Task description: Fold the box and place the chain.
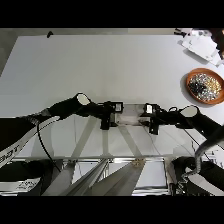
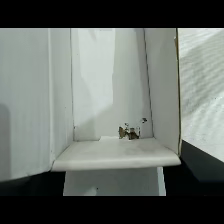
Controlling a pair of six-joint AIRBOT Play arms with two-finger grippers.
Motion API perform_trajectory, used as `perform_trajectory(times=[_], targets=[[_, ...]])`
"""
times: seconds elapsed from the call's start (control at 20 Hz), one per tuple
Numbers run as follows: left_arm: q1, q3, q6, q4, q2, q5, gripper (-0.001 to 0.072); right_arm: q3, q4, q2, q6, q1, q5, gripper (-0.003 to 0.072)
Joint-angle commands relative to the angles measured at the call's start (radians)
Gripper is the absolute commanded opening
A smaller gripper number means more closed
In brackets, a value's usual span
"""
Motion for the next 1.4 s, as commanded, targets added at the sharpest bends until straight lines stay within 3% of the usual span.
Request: perform_trajectory(times=[0.0, 0.35, 0.45, 0.5, 0.7, 0.95, 1.15, 1.25, 1.35], targets=[[0.000, 0.000, 0.001, 0.000, 0.001, -0.002, 0.0254, 0.000, 0.008, -0.003, -0.006, 0.001, -0.016, 0.0352], [0.000, 0.000, 0.000, 0.000, 0.001, -0.002, 0.0254, 0.000, 0.008, -0.003, -0.003, 0.001, -0.060, 0.0334], [0.000, 0.000, 0.001, 0.000, 0.001, -0.002, 0.0254, 0.000, 0.009, -0.002, -0.003, 0.001, -0.066, 0.0054], [0.000, 0.000, 0.000, 0.000, 0.001, -0.002, 0.0254, 0.000, 0.007, -0.001, -0.003, 0.001, -0.062, 0.0004], [0.000, 0.000, 0.000, 0.000, 0.001, -0.002, 0.0254, 0.000, -0.062, 0.079, 0.066, 0.000, -0.041, 0.0004], [0.000, 0.000, 0.000, 0.000, 0.001, -0.002, 0.0254, 0.000, -0.431, 0.343, 0.536, -0.012, -0.001, 0.0003], [0.000, 0.000, 0.000, 0.000, 0.001, -0.002, 0.0254, 0.000, -0.679, 0.553, 1.174, -0.144, 0.072, 0.0002], [0.000, 0.000, 0.000, 0.000, 0.001, -0.002, 0.0254, 0.000, -0.763, 0.580, 1.346, -0.252, 0.108, 0.0000], [0.000, 0.000, 0.000, 0.000, 0.001, -0.002, 0.0254, 0.000, -0.747, 0.554, 1.371, -0.373, 0.189, -0.0001]])
